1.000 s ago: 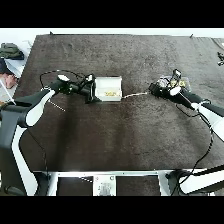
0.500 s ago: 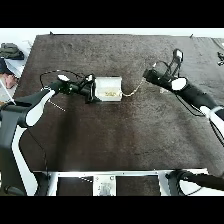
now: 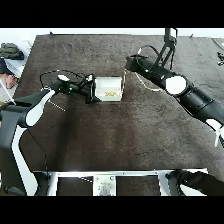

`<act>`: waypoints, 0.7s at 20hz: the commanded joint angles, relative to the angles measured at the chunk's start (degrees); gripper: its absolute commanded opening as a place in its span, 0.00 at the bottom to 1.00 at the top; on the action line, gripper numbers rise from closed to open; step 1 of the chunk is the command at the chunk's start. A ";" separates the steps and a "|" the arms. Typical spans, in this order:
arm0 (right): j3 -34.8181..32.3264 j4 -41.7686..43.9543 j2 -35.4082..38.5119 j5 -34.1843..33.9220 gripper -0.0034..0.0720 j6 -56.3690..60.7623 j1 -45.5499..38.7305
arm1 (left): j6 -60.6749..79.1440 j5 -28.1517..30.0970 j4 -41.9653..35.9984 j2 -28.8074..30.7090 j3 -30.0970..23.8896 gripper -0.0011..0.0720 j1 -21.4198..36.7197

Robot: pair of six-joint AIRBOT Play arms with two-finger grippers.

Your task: Fold the box and place the chain.

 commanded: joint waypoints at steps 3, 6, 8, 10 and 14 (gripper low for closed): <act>2.54 0.04 -0.24 -1.90 0.02 -1.36 3.74 | 0.00 0.02 0.02 0.00 0.00 0.58 0.04; 2.80 0.17 -3.50 -2.29 0.02 -1.03 5.75 | 0.00 0.02 0.02 0.00 0.00 0.58 0.04; 2.78 0.22 -6.58 -1.36 0.03 -0.94 6.80 | 0.00 0.02 0.02 0.00 -0.02 0.58 0.04; 2.78 -1.31 -9.86 0.48 0.03 -0.98 6.84 | -0.02 0.00 0.02 0.00 0.00 0.58 0.04; 2.75 -4.35 -10.84 9.60 0.45 -0.98 3.37 | 0.00 0.02 0.02 0.00 0.00 0.58 0.04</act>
